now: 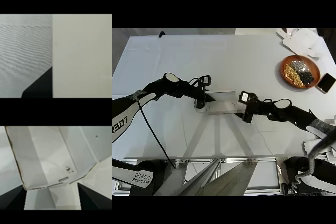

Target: Fold the box and place the chain.

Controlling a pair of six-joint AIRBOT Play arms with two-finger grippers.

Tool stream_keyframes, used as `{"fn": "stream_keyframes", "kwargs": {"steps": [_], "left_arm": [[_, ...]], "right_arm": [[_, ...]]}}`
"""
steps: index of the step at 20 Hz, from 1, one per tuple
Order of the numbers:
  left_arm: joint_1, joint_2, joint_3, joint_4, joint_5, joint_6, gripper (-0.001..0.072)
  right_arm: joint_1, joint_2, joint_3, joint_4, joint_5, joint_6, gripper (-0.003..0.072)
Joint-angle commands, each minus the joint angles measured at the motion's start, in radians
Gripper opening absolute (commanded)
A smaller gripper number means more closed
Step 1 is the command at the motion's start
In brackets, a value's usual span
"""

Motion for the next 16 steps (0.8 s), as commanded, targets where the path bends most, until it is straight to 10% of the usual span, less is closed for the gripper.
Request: {"fn": "stream_keyframes", "kwargs": {"steps": [1,9,16], "left_arm": [[0.000,0.001,0.000,0.000,0.000,0.000,0.0012],[0.000,0.001,0.000,0.000,0.000,0.000,0.0012],[0.000,0.001,0.000,0.000,0.000,0.000,0.0012]], "right_arm": [[0.000,0.000,0.040,-0.003,-0.038,0.093,0.0693],[-0.002,-0.011,0.090,-0.158,-0.058,0.242,0.0693],[-0.108,-0.129,0.242,-0.249,0.161,0.251,0.0693]]}}
